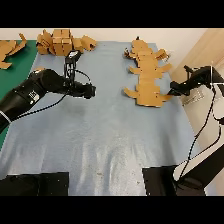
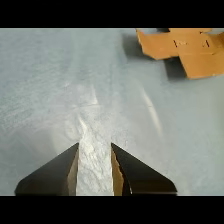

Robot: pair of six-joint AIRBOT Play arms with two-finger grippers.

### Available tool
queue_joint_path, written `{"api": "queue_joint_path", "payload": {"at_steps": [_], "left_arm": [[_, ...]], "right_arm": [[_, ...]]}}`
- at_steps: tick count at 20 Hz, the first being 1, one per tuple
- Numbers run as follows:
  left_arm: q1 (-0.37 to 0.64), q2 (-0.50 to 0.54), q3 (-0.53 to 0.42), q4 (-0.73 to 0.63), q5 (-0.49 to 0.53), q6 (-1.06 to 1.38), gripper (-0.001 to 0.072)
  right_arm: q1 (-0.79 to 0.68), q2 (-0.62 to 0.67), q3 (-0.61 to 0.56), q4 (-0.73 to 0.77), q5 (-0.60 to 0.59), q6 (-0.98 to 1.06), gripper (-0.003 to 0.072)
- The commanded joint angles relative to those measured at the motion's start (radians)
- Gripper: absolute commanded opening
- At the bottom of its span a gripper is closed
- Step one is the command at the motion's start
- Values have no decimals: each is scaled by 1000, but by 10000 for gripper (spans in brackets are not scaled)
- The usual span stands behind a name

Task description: Fold the box.

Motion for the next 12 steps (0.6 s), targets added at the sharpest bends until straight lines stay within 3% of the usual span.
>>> {"api": "queue_joint_path", "payload": {"at_steps": [1, 4, 7, 9, 10, 12], "left_arm": [[37, 1, -13, 43, -71, -10, 219], [111, 1, -63, 59, -161, 18, 221], [185, 1, -116, 50, -202, 80, 222], [235, 1, -139, -23, -223, 160, 228], [260, 1, -145, -95, -238, 217, 304], [299, 1, -147, -233, -274, 316, 316]], "right_arm": [[52, 23, -20, 86, -88, -2, 3], [118, 141, -167, 148, -80, -2, 3], [210, 327, -442, 160, 17, 23, 2], [271, 492, -675, 168, 119, 62, 3], [294, 566, -771, 166, 152, 80, 4], [324, 680, -916, 161, 169, 101, 10]]}}
